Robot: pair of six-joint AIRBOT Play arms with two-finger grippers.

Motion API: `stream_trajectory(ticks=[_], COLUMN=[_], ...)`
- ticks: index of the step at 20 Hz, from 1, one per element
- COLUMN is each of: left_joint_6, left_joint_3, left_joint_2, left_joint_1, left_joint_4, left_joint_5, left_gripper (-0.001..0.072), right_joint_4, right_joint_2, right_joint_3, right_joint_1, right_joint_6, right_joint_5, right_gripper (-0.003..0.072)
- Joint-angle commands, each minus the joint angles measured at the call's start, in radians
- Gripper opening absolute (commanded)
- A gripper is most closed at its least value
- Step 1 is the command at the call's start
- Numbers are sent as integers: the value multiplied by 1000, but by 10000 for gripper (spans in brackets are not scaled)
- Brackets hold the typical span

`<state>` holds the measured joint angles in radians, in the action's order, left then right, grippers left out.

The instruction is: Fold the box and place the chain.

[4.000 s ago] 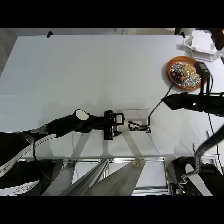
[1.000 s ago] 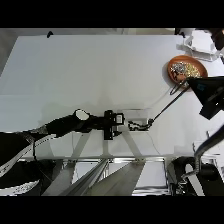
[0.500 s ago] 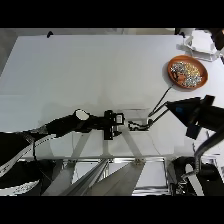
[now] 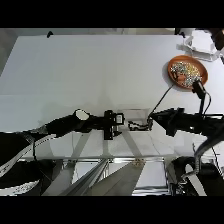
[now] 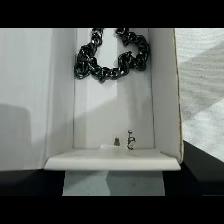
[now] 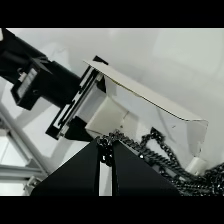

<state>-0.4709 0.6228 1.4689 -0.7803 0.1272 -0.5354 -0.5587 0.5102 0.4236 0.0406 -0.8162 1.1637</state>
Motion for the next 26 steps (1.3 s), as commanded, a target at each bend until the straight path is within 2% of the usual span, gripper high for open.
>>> stream_trajectory(ticks=[1,5,12,19,23,25,26], left_joint_6=[0,0,0,0,0,0,0], left_joint_3=[0,0,0,0,0,0,0], left_joint_2=[0,0,0,0,0,0,0], left_joint_1=[0,0,0,0,0,0,0], left_joint_4=[0,0,0,0,0,0,0], left_joint_5=[0,0,0,0,0,0,0], left_gripper=[273,273,273,273,273,273,273], right_joint_4=[9,-21,-10,45,48,51,51], right_joint_2=[139,314,485,524,525,522,521], right_joint_3=[-27,-27,-27,-27,-27,-27,-27], right_joint_1=[-109,-219,-418,-501,-533,-533,-533], right_joint_6=[13,2,2,5,3,2,2], right_joint_5=[-92,-173,-367,-511,-526,-523,-523], right_gripper=[17,17,18,18,21,147,182])
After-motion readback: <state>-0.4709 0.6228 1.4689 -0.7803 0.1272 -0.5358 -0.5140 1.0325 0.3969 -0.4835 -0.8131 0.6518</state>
